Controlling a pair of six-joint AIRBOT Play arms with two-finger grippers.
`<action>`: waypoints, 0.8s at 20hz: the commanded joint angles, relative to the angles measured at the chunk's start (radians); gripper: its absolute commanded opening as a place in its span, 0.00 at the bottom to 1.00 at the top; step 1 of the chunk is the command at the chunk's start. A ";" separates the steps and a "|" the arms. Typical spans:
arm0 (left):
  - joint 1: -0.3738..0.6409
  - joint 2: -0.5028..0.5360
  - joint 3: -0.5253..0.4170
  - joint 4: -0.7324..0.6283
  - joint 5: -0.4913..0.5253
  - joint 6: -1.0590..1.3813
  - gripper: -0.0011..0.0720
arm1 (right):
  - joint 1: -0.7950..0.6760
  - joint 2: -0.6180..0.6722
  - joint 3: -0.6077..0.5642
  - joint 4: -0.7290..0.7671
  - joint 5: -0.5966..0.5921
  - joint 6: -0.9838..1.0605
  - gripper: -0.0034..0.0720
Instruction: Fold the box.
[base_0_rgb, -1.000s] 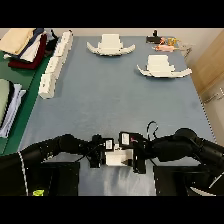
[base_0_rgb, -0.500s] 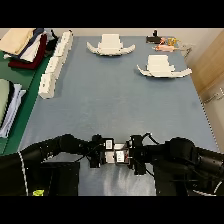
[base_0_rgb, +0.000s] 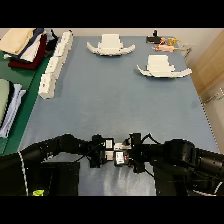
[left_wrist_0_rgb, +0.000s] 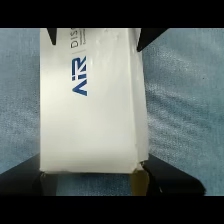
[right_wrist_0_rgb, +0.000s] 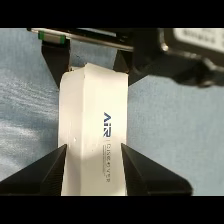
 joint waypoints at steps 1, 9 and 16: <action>-0.001 0.000 0.000 0.002 0.000 0.003 0.74 | 0.001 0.008 0.001 -0.027 0.011 0.003 0.72; -0.001 0.000 0.000 0.002 0.000 0.003 0.74 | 0.001 0.068 0.001 -0.059 0.011 0.003 0.72; -0.001 0.000 0.000 0.002 0.000 0.003 0.74 | 0.001 0.045 0.000 -0.082 0.026 0.003 0.71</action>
